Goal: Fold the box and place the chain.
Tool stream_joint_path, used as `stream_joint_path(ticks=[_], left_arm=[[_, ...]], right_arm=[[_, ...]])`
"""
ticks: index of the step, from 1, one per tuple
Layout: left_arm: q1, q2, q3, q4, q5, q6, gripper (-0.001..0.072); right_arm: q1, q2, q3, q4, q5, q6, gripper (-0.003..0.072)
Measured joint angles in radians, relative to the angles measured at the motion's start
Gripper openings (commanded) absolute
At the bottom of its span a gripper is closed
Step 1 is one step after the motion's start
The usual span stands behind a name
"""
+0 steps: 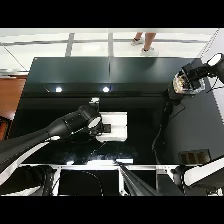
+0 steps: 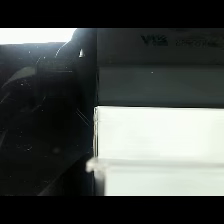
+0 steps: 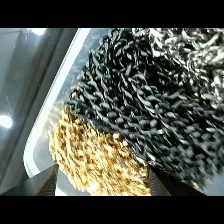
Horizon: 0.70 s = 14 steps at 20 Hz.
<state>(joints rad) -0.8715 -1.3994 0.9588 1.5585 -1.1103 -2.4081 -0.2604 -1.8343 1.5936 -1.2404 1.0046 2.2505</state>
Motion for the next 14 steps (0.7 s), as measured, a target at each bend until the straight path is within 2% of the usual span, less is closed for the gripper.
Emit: stream_joint_path(ticks=[1,2,3,4,9,14], left_arm=[[0.000,0.000,0.000,0.000,0.000,0.000,0.0022],[0.000,0.000,0.000,0.000,0.000,0.000,0.0022],[0.000,0.000,0.000,0.000,0.000,0.000,0.0022],[0.000,0.000,0.000,0.000,0.000,0.000,0.0022],[0.000,0.000,0.000,0.000,0.000,0.000,0.0022],[0.000,0.000,0.000,0.000,0.001,0.000,0.0022]], right_arm=[[0.000,-0.006,0.001,0.004,0.000,0.002,0.0515],[0.000,-0.013,0.001,0.006,0.000,0.003,0.0488],[-0.001,-0.017,0.001,0.012,0.002,0.007,0.0369],[-0.001,-0.019,0.001,0.014,0.001,0.004,0.0019],[-0.011,-0.010,0.002,0.052,0.026,-0.134,0.0010],[-0.022,0.083,0.004,0.079,0.082,-0.358,0.0010]])
